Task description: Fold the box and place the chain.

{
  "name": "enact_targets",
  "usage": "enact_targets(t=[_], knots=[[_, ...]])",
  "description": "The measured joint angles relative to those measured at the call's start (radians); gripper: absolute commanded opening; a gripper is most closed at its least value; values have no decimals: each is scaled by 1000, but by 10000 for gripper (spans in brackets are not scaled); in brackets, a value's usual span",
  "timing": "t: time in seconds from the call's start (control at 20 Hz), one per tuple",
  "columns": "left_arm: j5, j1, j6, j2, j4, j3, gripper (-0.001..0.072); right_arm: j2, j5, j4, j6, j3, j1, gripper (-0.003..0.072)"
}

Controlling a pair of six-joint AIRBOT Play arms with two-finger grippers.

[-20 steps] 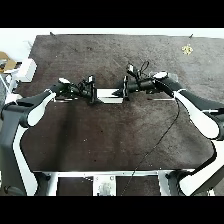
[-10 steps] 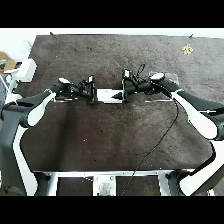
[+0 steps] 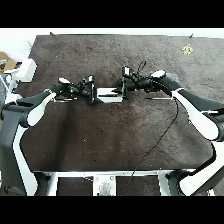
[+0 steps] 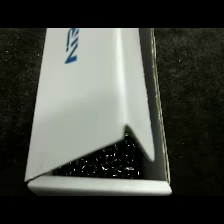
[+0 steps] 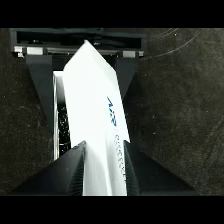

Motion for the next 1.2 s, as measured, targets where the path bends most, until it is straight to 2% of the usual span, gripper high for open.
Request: enact_targets(t=[0.2,0.25,1.2], knots=[[-1,0,0,0,0,0,226,0,2,-3,-1,0,0,255],[-1,0,0,0,1,0,226,0,4,-7,-1,0,0,208],[-7,-2,2,0,2,0,226,0,45,-95,92,-43,-1,209]])
